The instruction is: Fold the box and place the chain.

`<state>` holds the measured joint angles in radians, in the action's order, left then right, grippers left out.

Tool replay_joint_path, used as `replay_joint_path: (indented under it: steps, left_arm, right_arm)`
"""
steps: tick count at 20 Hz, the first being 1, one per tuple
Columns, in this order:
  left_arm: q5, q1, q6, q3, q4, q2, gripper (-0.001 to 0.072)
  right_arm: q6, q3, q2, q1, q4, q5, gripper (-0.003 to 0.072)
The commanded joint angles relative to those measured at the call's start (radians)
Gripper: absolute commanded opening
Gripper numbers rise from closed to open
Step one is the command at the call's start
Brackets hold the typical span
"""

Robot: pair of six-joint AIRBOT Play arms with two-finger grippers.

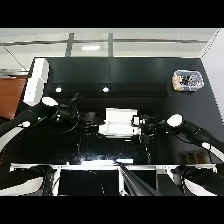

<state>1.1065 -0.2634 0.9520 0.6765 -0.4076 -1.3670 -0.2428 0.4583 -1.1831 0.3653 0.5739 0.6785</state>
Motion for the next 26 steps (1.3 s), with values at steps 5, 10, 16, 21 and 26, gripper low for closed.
replay_joint_path:
  steps: [5,10,16,21,26]
  left_arm:
    - [-0.006,-0.092,0.028,0.036,-0.022,0.0,0.0641]
    - [-0.03,-0.137,0.199,0.105,-0.19,0.0,0.0632]
    - [-0.116,-0.267,0.43,0.203,-0.363,0.0,0.0632]
    - [-0.151,-0.323,0.595,0.217,-0.51,0.0,0.0631]
    - [-0.221,-0.368,0.716,0.219,-0.576,-0.001,0.0626]
  right_arm:
    - [0.0,0.0,0.0,0.0,0.0,0.0,0.0195]
    - [0.003,0.0,0.0,0.0,-0.001,-0.003,0.0195]
    - [0.003,0.0,0.0,0.0,-0.001,-0.003,0.0195]
    - [0.003,0.0,0.0,0.0,-0.001,-0.003,0.0195]
    - [0.003,0.0,0.0,0.0,-0.001,-0.003,0.0195]
